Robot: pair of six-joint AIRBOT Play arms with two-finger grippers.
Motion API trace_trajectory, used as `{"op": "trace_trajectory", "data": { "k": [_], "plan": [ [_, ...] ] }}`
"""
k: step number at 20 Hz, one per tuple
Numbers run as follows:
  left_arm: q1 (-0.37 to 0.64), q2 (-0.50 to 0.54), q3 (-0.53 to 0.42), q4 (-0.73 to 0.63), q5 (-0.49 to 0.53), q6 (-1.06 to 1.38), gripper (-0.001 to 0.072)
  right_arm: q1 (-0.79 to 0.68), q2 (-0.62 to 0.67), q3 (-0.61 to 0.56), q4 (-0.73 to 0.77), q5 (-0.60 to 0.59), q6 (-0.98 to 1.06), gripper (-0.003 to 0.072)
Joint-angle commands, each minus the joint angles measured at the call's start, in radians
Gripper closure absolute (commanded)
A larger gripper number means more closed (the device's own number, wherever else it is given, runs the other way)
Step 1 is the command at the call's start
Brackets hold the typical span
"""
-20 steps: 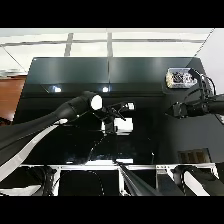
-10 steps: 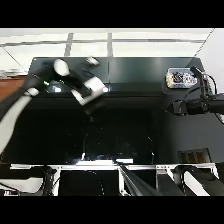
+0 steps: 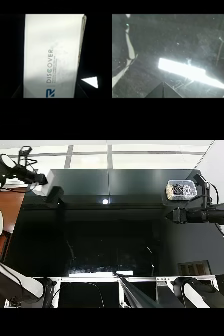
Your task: Fold the box and place the chain.
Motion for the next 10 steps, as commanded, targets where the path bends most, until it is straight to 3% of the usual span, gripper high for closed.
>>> {"op": "trace_trajectory", "data": {
  "k": [1, 2, 3, 4, 7, 10],
  "plan": [
    [0.071, -0.149, 0.194, 0.002, -0.091, -0.023, 0.0317, 0.000, 0.000, 0.000, 0.010, -0.021, 0.010, 0.0676],
    [0.071, -0.156, 0.188, 0.007, -0.089, -0.023, 0.0270, 0.000, 0.000, 0.000, 0.011, -0.035, 0.013, 0.0676],
    [0.069, -0.155, 0.177, 0.028, -0.080, -0.028, 0.0032, 0.000, 0.000, 0.000, 0.012, -0.050, 0.014, 0.0676],
    [0.066, -0.154, 0.177, 0.045, -0.080, -0.038, 0.0001, 0.000, 0.000, 0.000, 0.014, -0.058, 0.014, 0.0675],
    [0.048, -0.084, 0.212, 0.097, -0.053, -0.050, 0.0003, 0.000, 0.000, 0.000, 0.014, -0.064, 0.013, 0.0676],
    [0.031, 0.055, 0.213, 0.024, 0.030, -0.121, 0.0008, 0.050, -0.003, 0.000, 0.035, -0.243, 0.012, 0.0676]
  ]
}}
